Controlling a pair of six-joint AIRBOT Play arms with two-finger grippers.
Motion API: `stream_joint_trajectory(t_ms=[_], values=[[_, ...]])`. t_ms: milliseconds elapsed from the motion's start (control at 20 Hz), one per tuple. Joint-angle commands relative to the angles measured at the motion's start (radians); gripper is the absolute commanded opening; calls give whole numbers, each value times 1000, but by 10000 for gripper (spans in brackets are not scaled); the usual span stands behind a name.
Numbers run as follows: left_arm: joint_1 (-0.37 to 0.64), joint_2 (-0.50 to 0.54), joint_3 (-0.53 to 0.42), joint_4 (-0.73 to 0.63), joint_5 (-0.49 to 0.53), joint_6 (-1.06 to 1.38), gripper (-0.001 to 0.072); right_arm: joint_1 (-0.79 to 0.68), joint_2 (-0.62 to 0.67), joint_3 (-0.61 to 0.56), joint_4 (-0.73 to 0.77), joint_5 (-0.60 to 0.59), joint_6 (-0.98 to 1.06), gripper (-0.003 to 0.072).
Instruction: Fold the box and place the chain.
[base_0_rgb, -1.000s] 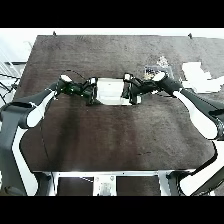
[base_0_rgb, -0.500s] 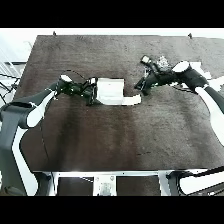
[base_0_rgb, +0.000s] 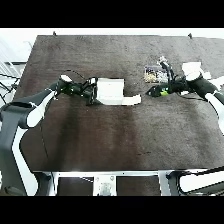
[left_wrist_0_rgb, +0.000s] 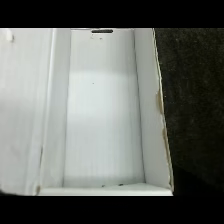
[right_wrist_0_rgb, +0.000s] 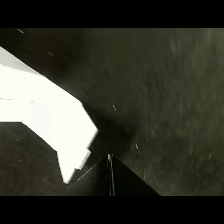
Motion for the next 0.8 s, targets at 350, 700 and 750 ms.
stream_joint_trajectory(t_ms=[350, 700, 750], values=[[0, 0, 0, 0, 0, 0, 536, 109, -122, -56, 220, -13, 62, 13], [0, 0, 0, 0, 0, 0, 536, 137, -95, -42, 328, 10, 55, 14], [0, 0, 0, 0, 1, 0, 536, 142, -87, -42, 329, 10, 55, 65]])
